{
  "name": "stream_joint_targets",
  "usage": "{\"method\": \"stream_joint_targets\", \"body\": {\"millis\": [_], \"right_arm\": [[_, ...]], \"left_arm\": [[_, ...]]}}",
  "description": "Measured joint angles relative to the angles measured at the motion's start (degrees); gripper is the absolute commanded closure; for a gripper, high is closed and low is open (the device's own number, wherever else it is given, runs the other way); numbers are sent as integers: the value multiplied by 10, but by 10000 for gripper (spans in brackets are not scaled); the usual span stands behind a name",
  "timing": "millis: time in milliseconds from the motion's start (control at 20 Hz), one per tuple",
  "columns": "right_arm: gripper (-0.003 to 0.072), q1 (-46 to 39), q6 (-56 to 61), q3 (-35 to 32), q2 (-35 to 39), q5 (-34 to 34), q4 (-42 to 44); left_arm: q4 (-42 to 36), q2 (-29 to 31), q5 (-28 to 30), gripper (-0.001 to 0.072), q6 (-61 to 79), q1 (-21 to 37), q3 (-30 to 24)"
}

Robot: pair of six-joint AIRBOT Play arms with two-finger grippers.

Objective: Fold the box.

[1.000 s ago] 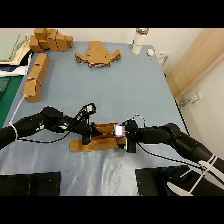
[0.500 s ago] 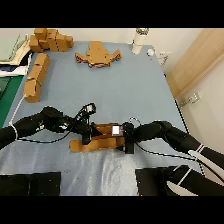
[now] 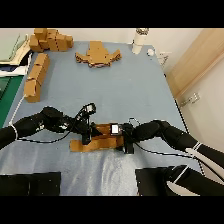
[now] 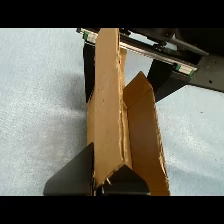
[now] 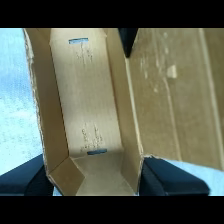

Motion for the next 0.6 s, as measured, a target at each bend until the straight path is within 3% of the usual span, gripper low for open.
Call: {"method": "stream_joint_targets", "body": {"millis": [600], "right_arm": [[-34, 2, 3, 0, -1, 9, -3]], "left_arm": [[0, 0, 0, 698, 0, 0, 0]]}}
